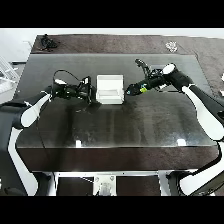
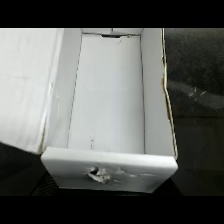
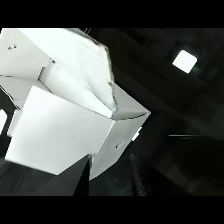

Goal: Fold the box and place the chain.

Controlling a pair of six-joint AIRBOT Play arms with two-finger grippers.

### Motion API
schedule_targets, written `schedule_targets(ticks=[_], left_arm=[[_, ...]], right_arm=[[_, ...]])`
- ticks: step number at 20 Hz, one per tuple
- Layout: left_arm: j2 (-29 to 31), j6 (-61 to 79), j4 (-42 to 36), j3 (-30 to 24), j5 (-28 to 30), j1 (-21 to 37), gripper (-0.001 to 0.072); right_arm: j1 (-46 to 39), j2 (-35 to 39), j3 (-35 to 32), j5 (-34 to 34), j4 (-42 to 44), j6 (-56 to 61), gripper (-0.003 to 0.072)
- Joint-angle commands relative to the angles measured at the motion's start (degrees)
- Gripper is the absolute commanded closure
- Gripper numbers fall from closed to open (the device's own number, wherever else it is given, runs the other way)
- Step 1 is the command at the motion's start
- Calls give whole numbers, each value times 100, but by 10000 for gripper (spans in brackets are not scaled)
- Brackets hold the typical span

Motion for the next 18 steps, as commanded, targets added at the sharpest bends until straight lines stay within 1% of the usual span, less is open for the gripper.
schedule_targets(ticks=[1,3,7,9,12,18], left_arm=[[-2,11,7,2,-20,7,342],[-2,11,7,2,-20,7,342],[-2,11,7,2,-20,7,342],[-2,11,7,2,-20,7,342],[-2,11,7,2,-20,7,342],[-2,11,7,2,-24,7,342]], right_arm=[[-37,7,7,90,363,85,377],[92,4,7,87,468,63,376],[348,-28,7,61,396,70,374],[365,-28,7,-92,302,385,373],[337,-28,107,-175,-39,785,372],[533,-28,420,-197,-804,1381,353]])
